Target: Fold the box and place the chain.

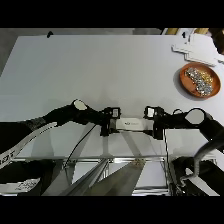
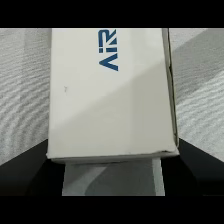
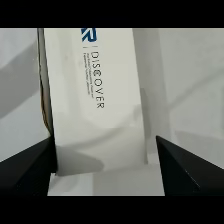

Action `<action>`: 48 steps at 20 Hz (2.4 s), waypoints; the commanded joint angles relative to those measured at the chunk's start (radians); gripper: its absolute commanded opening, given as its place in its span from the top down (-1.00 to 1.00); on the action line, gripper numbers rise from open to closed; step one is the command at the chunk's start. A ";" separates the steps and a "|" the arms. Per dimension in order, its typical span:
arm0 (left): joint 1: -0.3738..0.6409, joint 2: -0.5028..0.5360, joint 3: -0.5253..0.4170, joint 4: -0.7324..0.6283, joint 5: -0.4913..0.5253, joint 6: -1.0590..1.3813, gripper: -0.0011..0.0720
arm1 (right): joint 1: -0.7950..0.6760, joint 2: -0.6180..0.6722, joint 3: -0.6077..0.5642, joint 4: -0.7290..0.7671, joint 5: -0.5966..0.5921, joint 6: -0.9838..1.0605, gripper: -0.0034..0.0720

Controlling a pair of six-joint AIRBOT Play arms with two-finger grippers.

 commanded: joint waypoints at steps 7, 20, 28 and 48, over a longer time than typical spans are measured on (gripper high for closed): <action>0.001 0.001 0.000 0.002 0.006 0.000 0.51 | -0.049 0.095 0.045 0.035 0.035 0.002 -0.91; 0.001 0.001 0.000 0.002 0.005 0.000 0.51 | -0.049 0.145 0.044 -0.587 0.042 0.804 -0.13; 0.001 0.001 0.000 0.002 0.005 0.000 0.51 | -0.048 0.149 0.043 0.256 0.089 0.612 0.86; 0.001 0.001 0.000 0.003 0.005 0.000 0.51 | 0.082 -0.029 -0.003 0.087 0.029 0.718 0.86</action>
